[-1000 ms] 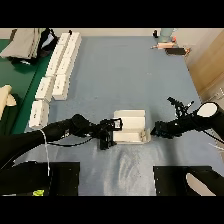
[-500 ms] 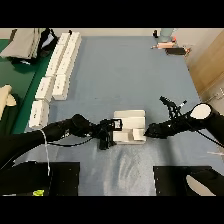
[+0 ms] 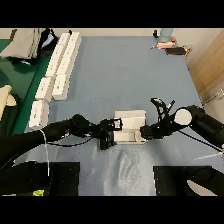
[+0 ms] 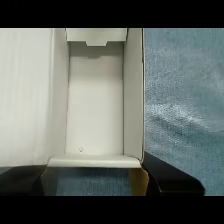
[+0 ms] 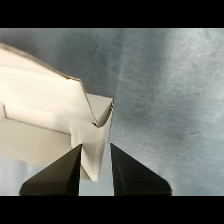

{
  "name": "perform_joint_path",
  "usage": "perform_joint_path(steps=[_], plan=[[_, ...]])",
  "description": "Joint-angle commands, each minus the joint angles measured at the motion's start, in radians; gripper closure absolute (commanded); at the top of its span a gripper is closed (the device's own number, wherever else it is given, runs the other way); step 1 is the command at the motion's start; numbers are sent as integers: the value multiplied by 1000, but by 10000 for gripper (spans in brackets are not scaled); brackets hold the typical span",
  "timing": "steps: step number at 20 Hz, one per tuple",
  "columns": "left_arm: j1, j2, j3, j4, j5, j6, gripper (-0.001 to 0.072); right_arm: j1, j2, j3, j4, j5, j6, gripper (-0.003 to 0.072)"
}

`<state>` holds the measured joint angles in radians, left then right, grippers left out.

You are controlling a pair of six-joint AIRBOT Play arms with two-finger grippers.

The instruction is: Fold the box.

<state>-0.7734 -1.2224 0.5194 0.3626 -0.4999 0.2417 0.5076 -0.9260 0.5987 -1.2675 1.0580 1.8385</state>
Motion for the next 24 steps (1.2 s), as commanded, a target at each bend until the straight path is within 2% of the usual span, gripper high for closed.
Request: perform_joint_path(steps=[1,5,9,12,15,18,24], plan=[[0,0,1,1,0,1,334,122,-43,70,-201,27,285,390],[0,0,1,1,0,1,334,218,-167,159,-290,147,455,389],[0,0,1,1,0,1,334,274,-280,232,-300,200,581,389],[0,0,1,1,0,1,334,281,-335,248,-325,247,632,389],[0,0,1,1,0,1,334,280,-349,248,-344,244,663,400],[0,0,1,1,0,1,334,280,-351,248,-349,245,667,685],[0,0,1,1,0,1,334,286,-351,248,-348,243,667,686]])
